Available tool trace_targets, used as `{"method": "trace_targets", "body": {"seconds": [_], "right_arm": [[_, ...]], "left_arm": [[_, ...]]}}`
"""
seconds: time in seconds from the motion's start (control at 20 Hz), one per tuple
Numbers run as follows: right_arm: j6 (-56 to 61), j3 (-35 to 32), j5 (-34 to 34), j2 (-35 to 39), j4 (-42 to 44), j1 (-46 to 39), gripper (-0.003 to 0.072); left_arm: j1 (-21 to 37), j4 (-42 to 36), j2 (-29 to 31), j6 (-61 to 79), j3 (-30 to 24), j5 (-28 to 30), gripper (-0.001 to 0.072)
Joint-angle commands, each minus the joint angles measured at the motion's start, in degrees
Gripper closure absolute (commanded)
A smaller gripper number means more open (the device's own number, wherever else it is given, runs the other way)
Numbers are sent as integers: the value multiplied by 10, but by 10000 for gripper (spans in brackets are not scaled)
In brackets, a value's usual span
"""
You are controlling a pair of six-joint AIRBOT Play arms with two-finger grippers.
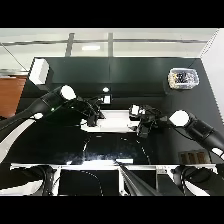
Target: Fold the box and place the chain.
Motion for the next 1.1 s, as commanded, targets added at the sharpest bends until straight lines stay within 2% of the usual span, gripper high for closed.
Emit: {"method": "trace_targets", "body": {"seconds": [0.0,0.35,0.6,1.05], "right_arm": [[-19,0,-1,-9,9,-1,64],[-113,0,17,-45,118,-1,64],[-131,0,63,-75,117,-1,64],[-194,0,38,-131,105,-1,64]], "left_arm": [[-1,-2,2,3,-7,0,690],[-13,-2,2,10,-9,13,690],[-12,-2,2,10,-9,15,689],[-12,-2,2,9,-9,13,688]]}}
